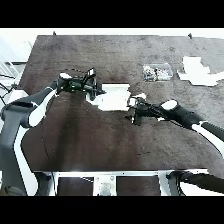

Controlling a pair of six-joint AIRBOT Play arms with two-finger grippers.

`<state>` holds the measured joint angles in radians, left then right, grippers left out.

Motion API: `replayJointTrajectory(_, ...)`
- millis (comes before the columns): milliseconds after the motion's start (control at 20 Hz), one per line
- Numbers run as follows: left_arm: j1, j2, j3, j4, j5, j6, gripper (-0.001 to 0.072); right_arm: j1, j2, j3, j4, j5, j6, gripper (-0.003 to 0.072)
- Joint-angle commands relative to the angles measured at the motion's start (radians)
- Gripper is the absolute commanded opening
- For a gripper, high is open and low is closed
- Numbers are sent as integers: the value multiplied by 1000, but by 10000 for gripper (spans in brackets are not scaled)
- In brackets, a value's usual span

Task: Fold the box and place the chain.

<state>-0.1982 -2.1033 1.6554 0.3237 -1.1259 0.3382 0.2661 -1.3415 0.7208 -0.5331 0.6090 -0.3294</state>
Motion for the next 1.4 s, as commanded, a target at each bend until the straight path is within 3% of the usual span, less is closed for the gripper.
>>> replayJointTrajectory(0, 1, 1, 0, 0, 0, 0, 19, 14, -47, 28, -26, -63, -16, 644)
replayJointTrajectory(300, 1, 1, 0, 0, 0, 0, 19, 13, -105, 88, -25, -124, -16, 644)
replayJointTrajectory(500, 1, 1, 0, -2, 0, 0, 19, 5, -37, 109, -23, -124, 14, 639)
replayJointTrajectory(800, 1, 1, 0, -3, 0, 0, 19, -7, -59, 157, -14, -149, 14, 627)
replayJointTrajectory(1050, 1, 1, 0, -3, 7, 0, 19, -38, -65, 155, -2, 14, 15, 627)
replayJointTrajectory(1200, 1, 1, 0, -3, 8, 0, 19, -36, -65, 127, -97, 66, 14, 628)
replayJointTrajectory(1350, 1, 1, 0, -3, 8, 0, 19, -28, -76, 103, -154, 46, 14, 628)
